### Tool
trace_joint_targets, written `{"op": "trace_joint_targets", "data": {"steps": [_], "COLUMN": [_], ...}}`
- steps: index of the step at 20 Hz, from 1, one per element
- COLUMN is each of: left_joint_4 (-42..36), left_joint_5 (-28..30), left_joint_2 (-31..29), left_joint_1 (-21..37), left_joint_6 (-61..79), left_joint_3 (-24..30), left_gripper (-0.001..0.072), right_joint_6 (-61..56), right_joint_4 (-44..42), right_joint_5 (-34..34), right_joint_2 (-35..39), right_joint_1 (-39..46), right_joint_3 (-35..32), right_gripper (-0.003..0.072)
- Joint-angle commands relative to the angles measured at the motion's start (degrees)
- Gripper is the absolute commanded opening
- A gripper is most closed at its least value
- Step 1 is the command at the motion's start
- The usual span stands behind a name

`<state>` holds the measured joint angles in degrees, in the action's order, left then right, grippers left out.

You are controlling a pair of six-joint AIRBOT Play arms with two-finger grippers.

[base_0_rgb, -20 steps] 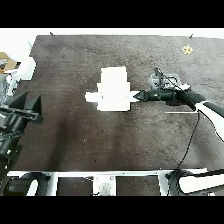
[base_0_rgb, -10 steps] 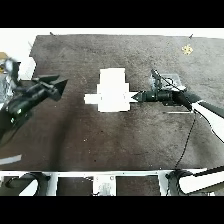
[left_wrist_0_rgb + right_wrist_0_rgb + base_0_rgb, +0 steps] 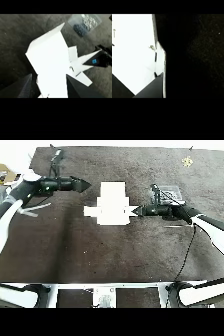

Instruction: Fold the box and place the chain.

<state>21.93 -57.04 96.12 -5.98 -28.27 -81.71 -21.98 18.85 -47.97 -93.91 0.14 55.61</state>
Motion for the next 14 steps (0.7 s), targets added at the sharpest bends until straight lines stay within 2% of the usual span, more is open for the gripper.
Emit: {"op": "trace_joint_targets", "data": {"steps": [1, 4, 7, 10, 14], "left_joint_4": [12.41, 12.57, 9.42, 2.21, 1.64], "left_joint_5": [-13.09, -17.68, -20.87, -24.94, -27.85], "left_joint_2": [14.08, 21.46, 26.56, 30.1, 32.74], "left_joint_1": [-0.28, -0.28, -0.28, -0.44, -3.08], "left_joint_6": [-14.05, -15.39, -15.41, -14.78, -11.65], "left_joint_3": [-18.97, -28.68, -33.27, -33.94, -33.94], "left_gripper": [0.0467, 0.0468, 0.0468, 0.0469, 0.0469], "right_joint_6": [3.61, 5.97, 7.23, 7.23, 7.23], "right_joint_4": [-1.01, -3.32, -3.28, -3.28, -3.26], "right_joint_5": [0.37, 0.35, 0.2, 0.26, 0.26], "right_joint_2": [-0.02, -0.02, -0.02, -0.04, -0.04], "right_joint_1": [0.0, 0.0, 0.0, 0.0, 0.0], "right_joint_3": [-0.81, -0.72, -0.68, -0.68, -0.68], "right_gripper": [0.0002, 0.0002, 0.0002, 0.0002, 0.0002]}}
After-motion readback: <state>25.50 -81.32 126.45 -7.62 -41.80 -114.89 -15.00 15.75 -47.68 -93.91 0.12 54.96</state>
